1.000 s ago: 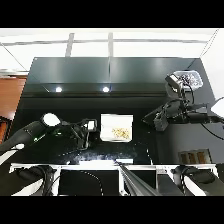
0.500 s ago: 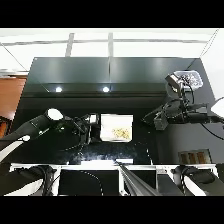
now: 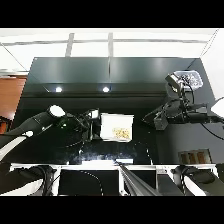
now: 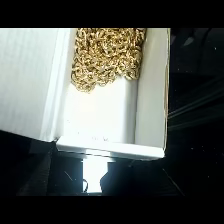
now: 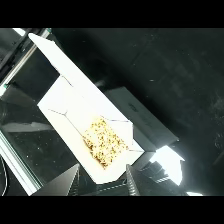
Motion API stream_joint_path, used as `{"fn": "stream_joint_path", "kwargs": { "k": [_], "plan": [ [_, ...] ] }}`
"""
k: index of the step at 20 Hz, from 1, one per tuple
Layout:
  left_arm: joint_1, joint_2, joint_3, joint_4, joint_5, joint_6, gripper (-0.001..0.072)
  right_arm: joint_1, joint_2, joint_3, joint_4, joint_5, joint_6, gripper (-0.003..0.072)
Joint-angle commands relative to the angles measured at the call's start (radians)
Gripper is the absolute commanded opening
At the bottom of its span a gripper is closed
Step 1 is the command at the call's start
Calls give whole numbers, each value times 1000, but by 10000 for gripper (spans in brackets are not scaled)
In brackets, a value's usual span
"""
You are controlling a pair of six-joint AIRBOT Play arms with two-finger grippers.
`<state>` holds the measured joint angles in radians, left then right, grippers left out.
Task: Fold the box and place the chain.
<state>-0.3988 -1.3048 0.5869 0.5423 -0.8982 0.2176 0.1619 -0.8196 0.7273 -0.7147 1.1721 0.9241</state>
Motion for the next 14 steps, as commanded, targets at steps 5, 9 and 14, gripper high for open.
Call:
{"fn": "stream_joint_path", "kwargs": {
  "k": [5, 9, 14],
  "plan": [
    [0, -4, 5, 1, -3, -3, 710, 0, 0, 0, 0, -10, 0, 378],
    [-1, -4, 5, 5, -31, 22, 709, 0, 0, 0, -1, -11, 0, 379],
    [-22, -4, 5, 23, -17, 16, 710, 0, 0, 0, -1, -25, 0, 379]
  ]
}}
